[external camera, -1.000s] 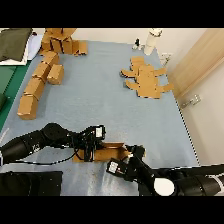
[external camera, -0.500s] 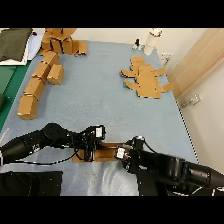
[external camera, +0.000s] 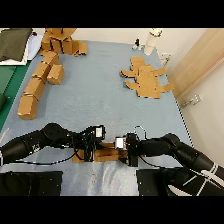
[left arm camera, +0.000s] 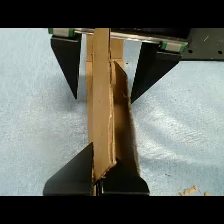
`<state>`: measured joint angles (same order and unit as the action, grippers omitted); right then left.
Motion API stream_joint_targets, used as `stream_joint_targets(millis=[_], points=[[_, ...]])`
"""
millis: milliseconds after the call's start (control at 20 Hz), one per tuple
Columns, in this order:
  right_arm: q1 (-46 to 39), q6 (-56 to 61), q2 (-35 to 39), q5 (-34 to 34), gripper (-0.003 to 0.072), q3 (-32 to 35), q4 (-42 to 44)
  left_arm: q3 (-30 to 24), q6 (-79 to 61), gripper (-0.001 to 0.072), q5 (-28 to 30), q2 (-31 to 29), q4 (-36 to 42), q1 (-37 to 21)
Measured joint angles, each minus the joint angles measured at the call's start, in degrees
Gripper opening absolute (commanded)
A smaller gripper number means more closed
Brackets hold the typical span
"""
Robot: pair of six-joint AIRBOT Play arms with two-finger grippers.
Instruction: Fold the box.
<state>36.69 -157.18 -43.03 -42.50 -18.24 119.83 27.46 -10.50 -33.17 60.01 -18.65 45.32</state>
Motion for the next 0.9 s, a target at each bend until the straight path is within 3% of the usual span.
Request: stream_joint_targets(millis=[900], points=[[-2.1,-6.1,-3.4,-2.8,0.0706,-1.0,-1.6,0.0,0.0,0.0012,0.0,0.0,0.0,0.0]])
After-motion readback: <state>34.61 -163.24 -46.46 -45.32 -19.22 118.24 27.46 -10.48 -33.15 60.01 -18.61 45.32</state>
